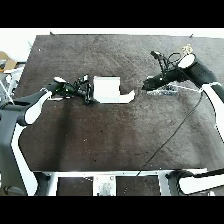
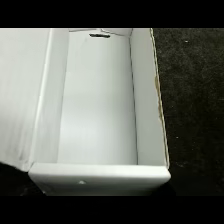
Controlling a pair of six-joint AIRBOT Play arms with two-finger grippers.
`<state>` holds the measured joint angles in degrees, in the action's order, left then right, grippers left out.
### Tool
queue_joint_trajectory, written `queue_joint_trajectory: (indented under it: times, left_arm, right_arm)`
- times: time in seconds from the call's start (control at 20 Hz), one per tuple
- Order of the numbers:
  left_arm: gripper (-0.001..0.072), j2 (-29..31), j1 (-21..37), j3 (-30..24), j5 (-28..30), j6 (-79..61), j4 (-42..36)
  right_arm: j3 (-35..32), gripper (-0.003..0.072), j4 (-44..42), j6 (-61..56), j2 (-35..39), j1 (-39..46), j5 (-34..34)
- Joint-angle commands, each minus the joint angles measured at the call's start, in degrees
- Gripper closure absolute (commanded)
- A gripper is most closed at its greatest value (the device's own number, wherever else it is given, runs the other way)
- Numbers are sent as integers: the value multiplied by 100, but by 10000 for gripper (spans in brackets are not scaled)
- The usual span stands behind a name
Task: Fold the box and place the chain.
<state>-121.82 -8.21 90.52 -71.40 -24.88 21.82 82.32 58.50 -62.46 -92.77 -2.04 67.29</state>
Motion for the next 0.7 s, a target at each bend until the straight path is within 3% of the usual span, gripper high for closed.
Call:
queue_joint_trajectory:
  times: [0.0, 0.65]
  left_arm:
    - [546, 4, 4, 2, 2, -4, -2]
    - [546, 4, 4, 2, 0, -4, -2]
  right_arm:
    - [-2, 683, -457, -573, -457, 55, 28]
    - [-2, 683, -839, -791, -1397, -319, -356]
